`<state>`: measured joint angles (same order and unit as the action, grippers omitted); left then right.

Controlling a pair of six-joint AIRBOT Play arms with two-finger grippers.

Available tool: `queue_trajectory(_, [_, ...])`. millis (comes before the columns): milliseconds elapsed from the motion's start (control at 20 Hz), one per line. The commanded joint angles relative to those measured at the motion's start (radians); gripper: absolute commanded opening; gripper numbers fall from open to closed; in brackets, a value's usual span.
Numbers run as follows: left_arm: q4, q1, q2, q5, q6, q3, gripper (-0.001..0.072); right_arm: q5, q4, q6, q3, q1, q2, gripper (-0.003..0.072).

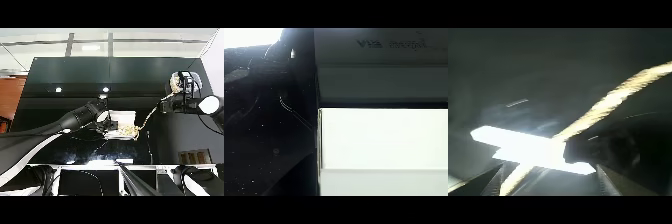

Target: Fold the box and place the chain.

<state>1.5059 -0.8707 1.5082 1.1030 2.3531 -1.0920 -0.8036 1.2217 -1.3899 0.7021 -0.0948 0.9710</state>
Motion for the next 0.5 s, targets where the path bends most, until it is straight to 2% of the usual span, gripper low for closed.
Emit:
queue_trajectory(0, [0.0,0.0,0.0,0.001,0.0,0.0,0.0029,0.212,0.129,-0.057,-0.042,0.018,0.082,0.071])
queue_trajectory(200, [0.0,0.0,0.0,-0.002,0.0,0.0,0.0029,0.235,0.182,-0.151,-0.039,-0.007,0.217,0.0709])
queue_trajectory(350, [0.0,0.0,0.0,-0.002,0.0,0.0,0.0029,0.288,0.397,-0.386,0.005,-0.006,0.27,0.0708])
queue_trajectory(450, [0.0,0.0,0.0,-0.002,0.0,0.0,0.0029,0.283,0.5,-0.518,0.059,-0.006,0.301,0.0708])
